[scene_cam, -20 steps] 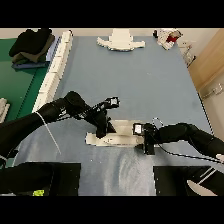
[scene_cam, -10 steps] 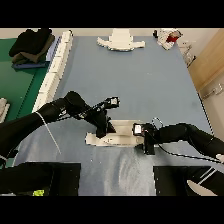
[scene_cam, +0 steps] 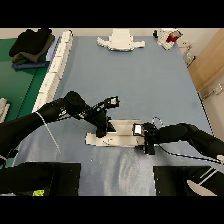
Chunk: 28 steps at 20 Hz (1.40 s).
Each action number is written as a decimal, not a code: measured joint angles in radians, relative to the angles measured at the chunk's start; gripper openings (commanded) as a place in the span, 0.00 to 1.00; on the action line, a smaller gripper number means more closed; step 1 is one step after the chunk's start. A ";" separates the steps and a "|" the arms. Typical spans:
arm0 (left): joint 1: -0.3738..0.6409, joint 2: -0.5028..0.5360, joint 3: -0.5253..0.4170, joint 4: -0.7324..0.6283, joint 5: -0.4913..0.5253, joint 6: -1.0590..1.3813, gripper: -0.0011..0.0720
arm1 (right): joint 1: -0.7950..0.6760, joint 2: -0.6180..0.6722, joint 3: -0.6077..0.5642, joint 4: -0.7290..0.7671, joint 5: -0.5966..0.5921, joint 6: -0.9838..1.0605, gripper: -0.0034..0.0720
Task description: Fold the box.
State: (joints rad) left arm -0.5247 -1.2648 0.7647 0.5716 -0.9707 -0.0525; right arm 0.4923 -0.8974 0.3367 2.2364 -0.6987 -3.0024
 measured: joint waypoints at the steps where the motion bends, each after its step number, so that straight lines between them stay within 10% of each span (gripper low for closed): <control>1: 0.000 0.000 0.000 0.000 0.000 0.000 0.03 | 0.000 0.000 0.000 0.000 -0.004 0.000 0.81; 10: 0.000 0.000 0.000 0.000 -0.002 0.000 0.03 | -0.001 0.016 0.000 0.011 -0.036 0.002 0.98; 17: 0.000 0.000 0.000 0.000 -0.002 0.000 0.03 | -0.001 0.005 0.000 0.015 -0.035 0.002 0.95; 19: 0.000 0.000 0.000 0.000 -0.002 0.000 0.03 | -0.001 0.000 -0.001 0.015 -0.033 0.002 0.76; 28: 0.000 0.000 0.000 0.001 -0.002 0.000 0.03 | -0.001 -0.006 -0.001 0.013 -0.032 0.002 0.77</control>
State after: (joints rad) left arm -0.5247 -1.2648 0.7647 0.5724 -0.9730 -0.0525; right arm 0.4911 -0.9039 0.3359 2.2498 -0.7307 -3.0009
